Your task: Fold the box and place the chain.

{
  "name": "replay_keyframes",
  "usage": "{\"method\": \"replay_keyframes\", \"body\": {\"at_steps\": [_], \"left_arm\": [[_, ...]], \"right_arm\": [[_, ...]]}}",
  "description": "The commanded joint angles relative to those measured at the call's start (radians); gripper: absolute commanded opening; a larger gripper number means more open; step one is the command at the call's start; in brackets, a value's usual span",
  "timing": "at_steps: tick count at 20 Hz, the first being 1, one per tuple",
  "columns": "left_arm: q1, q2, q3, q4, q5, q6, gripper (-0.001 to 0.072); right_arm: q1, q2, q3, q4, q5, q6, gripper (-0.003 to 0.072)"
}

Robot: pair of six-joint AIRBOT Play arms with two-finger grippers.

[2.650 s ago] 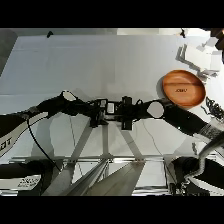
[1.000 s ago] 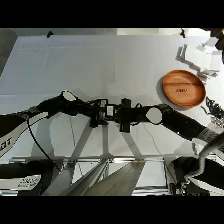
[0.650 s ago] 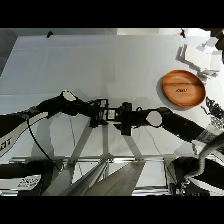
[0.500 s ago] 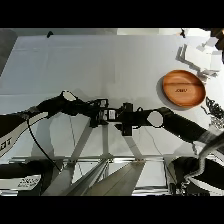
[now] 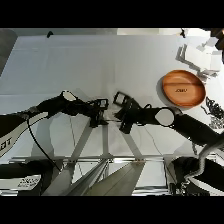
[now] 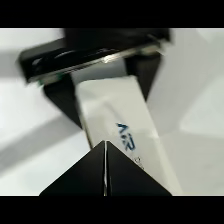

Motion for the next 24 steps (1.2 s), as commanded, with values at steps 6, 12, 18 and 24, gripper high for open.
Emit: {"method": "replay_keyframes", "body": {"at_steps": [6,12,18,24], "left_arm": [[-0.001,0.001,0.000,0.000,0.000,0.000,0.0345],[-0.001,0.001,0.000,0.000,0.000,0.000,0.0345],[-0.001,0.001,0.000,0.000,0.000,0.000,0.0345],[-0.001,0.001,0.000,0.000,0.000,0.000,0.0345]], "right_arm": [[-0.076,-0.083,-0.089,0.182,0.029,0.169,0.0008],[-0.076,-0.105,-0.088,0.191,0.028,0.169,0.0009],[-0.076,0.025,-0.032,0.122,0.025,0.169,0.0010],[-0.076,0.272,-0.020,-0.352,0.034,0.481,0.0010]]}}
